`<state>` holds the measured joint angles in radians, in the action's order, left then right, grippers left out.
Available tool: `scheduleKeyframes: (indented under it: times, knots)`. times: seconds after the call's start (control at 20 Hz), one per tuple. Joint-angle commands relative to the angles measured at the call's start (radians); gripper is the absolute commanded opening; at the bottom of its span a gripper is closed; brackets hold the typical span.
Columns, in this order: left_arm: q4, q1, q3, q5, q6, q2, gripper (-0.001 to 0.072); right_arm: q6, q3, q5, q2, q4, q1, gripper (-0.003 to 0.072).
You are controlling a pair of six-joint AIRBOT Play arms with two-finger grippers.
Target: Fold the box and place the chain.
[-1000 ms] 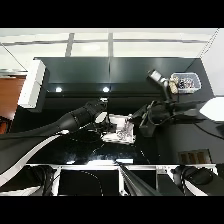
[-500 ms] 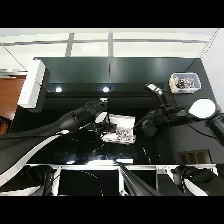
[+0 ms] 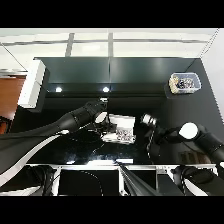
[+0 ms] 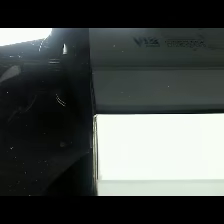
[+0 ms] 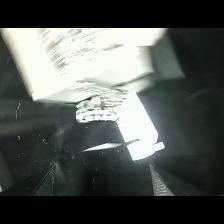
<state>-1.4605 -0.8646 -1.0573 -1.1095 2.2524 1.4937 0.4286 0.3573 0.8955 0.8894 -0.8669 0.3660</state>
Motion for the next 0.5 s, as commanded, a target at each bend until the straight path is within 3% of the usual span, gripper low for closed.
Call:
scheduleKeyframes:
  times: [0.0,0.25,0.45]
  knots:
    - [0.000,0.000,-0.001,0.000,0.000,0.000,0.0030,-0.263,-0.063,-0.206,0.024,0.033,0.110,0.0720]
    - [0.000,0.000,-0.001,0.000,0.000,0.000,0.0029,-0.476,-0.060,-0.269,0.079,0.245,0.124,0.0720]
    - [0.001,0.000,-0.001,0.001,0.000,0.000,0.0030,-0.489,-0.060,-0.279,0.097,0.266,0.123,0.0720]
